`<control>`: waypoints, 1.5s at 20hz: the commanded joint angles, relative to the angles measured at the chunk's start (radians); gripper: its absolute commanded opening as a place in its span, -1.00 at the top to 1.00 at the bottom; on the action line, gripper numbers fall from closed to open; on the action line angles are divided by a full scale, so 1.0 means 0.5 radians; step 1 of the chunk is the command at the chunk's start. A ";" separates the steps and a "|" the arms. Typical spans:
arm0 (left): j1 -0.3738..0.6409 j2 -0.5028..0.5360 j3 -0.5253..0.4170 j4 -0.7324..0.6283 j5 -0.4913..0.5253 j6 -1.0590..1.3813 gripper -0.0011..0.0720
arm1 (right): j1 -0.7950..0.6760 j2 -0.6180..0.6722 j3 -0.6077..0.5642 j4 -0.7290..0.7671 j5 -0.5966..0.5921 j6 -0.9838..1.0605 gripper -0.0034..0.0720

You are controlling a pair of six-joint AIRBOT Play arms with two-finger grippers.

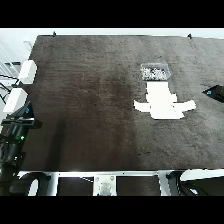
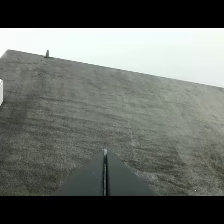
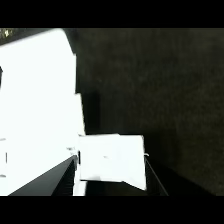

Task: Fold the box and place the chain.

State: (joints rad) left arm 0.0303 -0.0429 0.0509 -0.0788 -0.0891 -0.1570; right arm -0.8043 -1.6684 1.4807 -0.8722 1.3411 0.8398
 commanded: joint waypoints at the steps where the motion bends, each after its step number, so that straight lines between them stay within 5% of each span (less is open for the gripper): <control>1: 0.001 0.000 -0.001 0.000 0.001 0.001 0.91 | 0.031 -0.264 0.178 -0.098 0.223 0.037 -0.44; 13: 0.001 0.000 -0.001 0.001 0.000 0.001 0.92 | 0.213 -0.621 0.179 -0.075 0.456 -0.013 -0.43; 19: 0.001 0.000 -0.001 0.000 0.001 0.001 0.91 | 0.128 -0.578 0.620 -0.038 0.724 0.031 -0.43; 23: 0.001 0.000 -0.001 0.000 0.001 0.001 0.91 | -0.017 -0.437 0.714 -0.183 0.536 0.098 -0.44; 30: 0.001 0.000 -0.001 0.001 0.000 0.001 0.91 | -0.005 -0.560 0.634 -0.156 0.462 0.078 -0.43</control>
State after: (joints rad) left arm 0.0303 -0.0429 0.0509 -0.0788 -0.0891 -0.1570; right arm -0.8173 -1.9209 1.8011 -0.9543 1.5894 0.8799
